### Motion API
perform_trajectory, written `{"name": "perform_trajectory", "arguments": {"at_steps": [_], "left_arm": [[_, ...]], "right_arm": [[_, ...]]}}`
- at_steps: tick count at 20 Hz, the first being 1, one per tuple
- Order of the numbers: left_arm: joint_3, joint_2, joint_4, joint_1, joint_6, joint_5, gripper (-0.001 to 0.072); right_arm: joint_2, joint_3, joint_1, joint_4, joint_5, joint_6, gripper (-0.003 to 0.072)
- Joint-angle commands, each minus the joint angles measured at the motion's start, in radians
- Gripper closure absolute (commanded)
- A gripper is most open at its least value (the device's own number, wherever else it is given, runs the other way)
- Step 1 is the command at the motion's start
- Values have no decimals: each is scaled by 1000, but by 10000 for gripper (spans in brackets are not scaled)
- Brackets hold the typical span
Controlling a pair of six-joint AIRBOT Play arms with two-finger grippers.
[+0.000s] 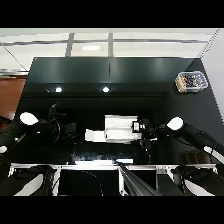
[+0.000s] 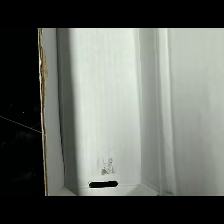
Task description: Fold the box and place the chain.
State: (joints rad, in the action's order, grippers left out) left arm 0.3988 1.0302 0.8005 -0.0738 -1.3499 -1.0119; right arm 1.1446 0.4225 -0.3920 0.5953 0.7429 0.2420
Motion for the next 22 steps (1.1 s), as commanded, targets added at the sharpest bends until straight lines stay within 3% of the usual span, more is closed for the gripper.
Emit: {"name": "perform_trajectory", "arguments": {"at_steps": [1,5,10,15,16,19,20,22], "left_arm": [[-62,55,-172,-61,12,48,684],[-60,99,-282,-211,34,193,684],[-50,135,-473,-259,289,166,682],[-23,134,-472,-248,360,129,680],[-16,134,-471,-241,363,108,650],[12,134,-468,-234,382,83,156],[24,134,-468,-234,381,77,117],[51,134,-468,-237,381,63,117]], "right_arm": [[0,0,-1,0,0,0,256],[0,0,-1,0,0,0,256],[0,0,-1,0,0,0,256],[0,0,-1,0,0,0,256],[0,0,-1,0,0,0,256],[0,0,-1,0,0,0,256],[0,0,-1,0,0,0,256],[0,0,-1,0,0,0,256]]}}
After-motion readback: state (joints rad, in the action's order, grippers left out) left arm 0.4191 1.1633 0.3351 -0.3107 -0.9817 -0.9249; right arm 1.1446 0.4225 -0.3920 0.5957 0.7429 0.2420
